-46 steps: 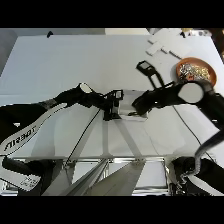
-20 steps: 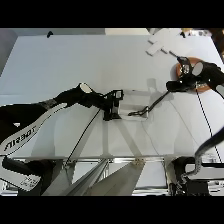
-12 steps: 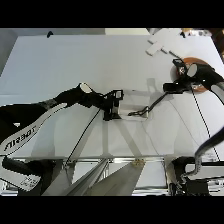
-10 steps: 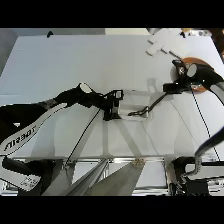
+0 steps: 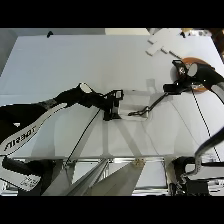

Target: Fold the box and place the chain.

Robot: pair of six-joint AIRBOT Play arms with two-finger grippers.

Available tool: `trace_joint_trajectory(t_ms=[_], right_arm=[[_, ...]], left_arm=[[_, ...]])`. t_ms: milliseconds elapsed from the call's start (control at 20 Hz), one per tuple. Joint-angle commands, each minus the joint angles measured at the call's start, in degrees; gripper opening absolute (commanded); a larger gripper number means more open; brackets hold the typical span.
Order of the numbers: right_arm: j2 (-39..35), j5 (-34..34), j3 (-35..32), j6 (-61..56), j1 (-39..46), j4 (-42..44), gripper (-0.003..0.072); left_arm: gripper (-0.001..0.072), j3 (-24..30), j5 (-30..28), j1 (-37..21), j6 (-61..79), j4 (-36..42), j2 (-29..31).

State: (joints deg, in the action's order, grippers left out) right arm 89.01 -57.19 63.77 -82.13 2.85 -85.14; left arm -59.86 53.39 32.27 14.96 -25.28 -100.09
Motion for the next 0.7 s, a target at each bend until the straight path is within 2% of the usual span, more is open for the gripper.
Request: trace_joint_trajectory(t_ms=[0, 150, 300, 500, 650], right_arm=[[-0.7, -0.9, 0.0, 0.1, -0.1, -0.1, 0.0014], [-2.4, -2.0, 0.0, 0.1, -0.4, 0.1, 0.0013], [-8.4, -3.3, -0.3, 2.2, -1.6, 2.3, 0.0014], [-22.5, -6.1, -1.2, 8.6, -5.0, 11.1, 0.0014], [-32.7, -9.6, -1.2, 9.4, -9.2, 12.1, 0.0014]], left_arm=[[0.0133, 0.0, 0.0, 0.0, 0.0, 0.0, 0.0], [0.0133, 0.0, 0.0, 0.0, 0.0, 0.0, 0.0], [0.0133, 0.0, 0.0, 0.0, 0.0, 0.0, 0.0], [0.0133, 0.0, 0.0, 0.0, 0.0, 0.0, 0.0], [0.0133, 0.0, 0.0, 0.0, 0.0, 0.0, 0.0]])
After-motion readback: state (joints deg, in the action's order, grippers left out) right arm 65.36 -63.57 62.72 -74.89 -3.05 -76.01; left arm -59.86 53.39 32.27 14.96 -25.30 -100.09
